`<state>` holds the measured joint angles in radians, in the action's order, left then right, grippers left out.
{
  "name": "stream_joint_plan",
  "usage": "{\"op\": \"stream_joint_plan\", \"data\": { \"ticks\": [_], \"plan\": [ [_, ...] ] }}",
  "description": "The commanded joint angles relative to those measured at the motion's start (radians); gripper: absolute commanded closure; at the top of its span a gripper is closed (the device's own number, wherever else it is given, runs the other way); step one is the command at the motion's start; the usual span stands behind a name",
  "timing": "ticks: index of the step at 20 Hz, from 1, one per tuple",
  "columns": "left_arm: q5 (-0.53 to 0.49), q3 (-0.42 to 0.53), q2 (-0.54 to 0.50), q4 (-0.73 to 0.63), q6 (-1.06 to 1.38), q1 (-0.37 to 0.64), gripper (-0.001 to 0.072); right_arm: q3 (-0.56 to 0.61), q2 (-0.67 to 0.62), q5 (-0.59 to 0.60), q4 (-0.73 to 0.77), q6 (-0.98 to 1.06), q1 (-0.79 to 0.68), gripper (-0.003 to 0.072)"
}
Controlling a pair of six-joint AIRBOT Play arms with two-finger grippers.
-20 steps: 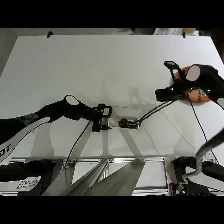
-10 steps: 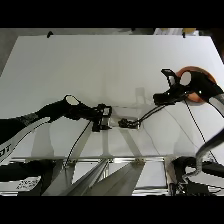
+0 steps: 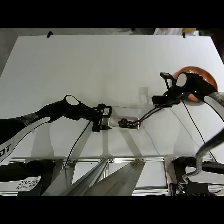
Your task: Fold the box and place the chain.
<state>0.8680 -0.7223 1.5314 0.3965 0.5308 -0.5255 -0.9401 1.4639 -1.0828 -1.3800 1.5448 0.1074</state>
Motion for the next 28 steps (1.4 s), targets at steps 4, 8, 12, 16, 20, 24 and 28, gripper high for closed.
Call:
{"op": "stream_joint_plan", "data": {
  "ticks": [4,8,12,16,20,24,28],
  "plan": [
    [0.0,-0.001,-0.001,0.0,0.0,0.0,0.0457,0.0,0.008,-0.006,-0.005,-0.009,0.0,0.0671],
    [0.0,-0.001,-0.001,0.0,0.0,0.0,0.0457,0.0,-0.111,-0.051,-0.005,-0.048,0.0,0.0671],
    [0.0,-0.001,-0.001,0.0,0.0,0.0,0.0457,0.0,-0.288,-0.145,-0.003,-0.077,0.036,0.0671],
    [0.0,-0.001,-0.001,0.0,0.0,0.0,0.0457,0.0,-0.457,-0.211,0.039,-0.079,0.148,0.0671],
    [0.0,-0.001,0.0,0.0,0.0,0.0,0.0457,0.0,-0.609,-0.216,0.139,-0.075,0.27,0.0671],
    [0.0,-0.001,-0.001,0.0,0.0,0.0,0.0457,0.0,-0.704,-0.214,0.249,-0.068,0.327,0.0671],
    [0.0,-0.001,0.0,0.0,0.0,0.0,0.0457,0.0,-0.726,-0.149,0.357,-0.085,0.334,0.0671]
  ]
}}
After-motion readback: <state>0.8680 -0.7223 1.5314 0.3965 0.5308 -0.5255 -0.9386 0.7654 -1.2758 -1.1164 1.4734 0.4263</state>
